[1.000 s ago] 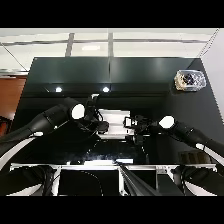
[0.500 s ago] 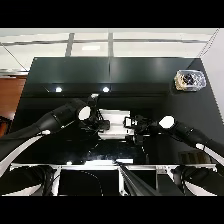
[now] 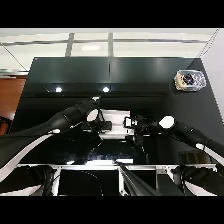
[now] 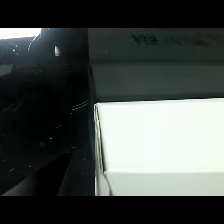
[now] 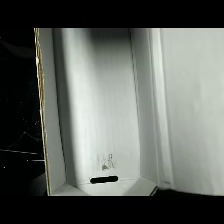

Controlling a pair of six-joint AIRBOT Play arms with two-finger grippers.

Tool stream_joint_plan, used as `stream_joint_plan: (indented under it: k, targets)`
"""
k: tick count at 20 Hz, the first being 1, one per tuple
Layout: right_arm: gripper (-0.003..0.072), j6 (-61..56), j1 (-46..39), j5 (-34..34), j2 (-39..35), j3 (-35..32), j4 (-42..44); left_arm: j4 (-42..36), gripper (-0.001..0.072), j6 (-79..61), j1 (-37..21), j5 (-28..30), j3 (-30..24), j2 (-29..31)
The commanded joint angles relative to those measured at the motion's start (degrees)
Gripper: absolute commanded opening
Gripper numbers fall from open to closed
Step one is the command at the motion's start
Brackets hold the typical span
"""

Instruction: Fold the box and place the chain.

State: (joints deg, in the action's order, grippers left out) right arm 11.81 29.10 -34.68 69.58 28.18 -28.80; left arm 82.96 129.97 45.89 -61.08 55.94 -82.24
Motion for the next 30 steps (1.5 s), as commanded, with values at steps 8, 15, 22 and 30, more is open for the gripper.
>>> stream_joint_plan:
  k: [8, 15, 22, 30]
  targets:
    - [0.0237, 0.0, 0.1, 0.0, 0.0, 0.0, 0.0, 0.1, 0.0041, 1.0, 0.2, -0.5, 0.1, -0.8]
    - [0.0237, 0.0, 0.1, 0.0, 0.0, 0.0, 0.0, 0.1, 0.0029, 0.9, 0.2, -0.5, 0.2, -0.8]
    - [0.0236, 0.0, 0.1, 0.0, 0.0, 0.0, 0.0, -0.1, 0.0264, 1.0, 0.2, -0.9, 1.0, -0.7]
    - [0.0237, 0.0, 0.1, 0.0, 0.0, 0.0, 0.0, 0.8, 0.0028, 0.8, 0.2, -0.5, 2.6, -0.8]
